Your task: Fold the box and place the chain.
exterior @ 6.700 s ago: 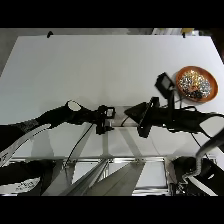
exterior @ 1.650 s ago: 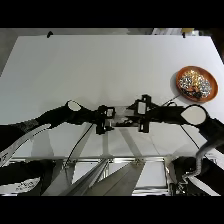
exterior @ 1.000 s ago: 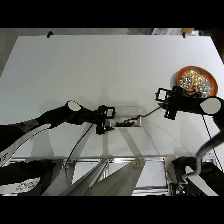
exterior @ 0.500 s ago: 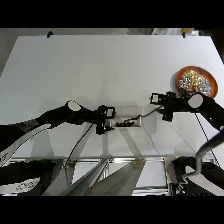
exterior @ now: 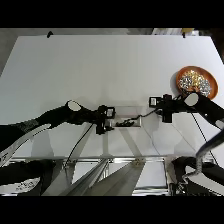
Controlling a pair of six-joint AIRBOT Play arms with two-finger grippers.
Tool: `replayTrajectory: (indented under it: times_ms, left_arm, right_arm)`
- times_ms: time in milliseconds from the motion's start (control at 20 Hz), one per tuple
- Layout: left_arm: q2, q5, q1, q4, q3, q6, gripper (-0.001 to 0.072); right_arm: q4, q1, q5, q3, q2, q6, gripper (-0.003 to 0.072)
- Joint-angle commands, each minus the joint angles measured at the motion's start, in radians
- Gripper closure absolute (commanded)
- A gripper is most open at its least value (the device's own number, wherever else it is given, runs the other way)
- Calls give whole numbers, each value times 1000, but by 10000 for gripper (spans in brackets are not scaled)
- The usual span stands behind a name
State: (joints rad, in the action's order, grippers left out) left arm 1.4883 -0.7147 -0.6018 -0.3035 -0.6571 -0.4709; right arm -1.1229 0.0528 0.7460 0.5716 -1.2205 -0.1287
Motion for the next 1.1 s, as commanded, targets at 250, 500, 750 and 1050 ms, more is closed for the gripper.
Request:
replayTrajectory:
  times_ms: [250, 500, 750, 1050]
  left_arm:
    - [0, 0, 0, 0, 0, 0, 453]
    - [0, 0, 0, 0, 0, 0, 453]
    - [0, 0, 0, 0, 0, 0, 453]
    - [0, 0, 0, 0, 0, 0, 453]
  right_arm:
    - [20, 1, 89, -1, 76, -10, 668]
    - [39, 1, 229, -2, 235, 60, 668]
    - [375, 51, 390, -8, 354, 129, 668]
    - [684, 280, 294, -9, 368, 129, 667]
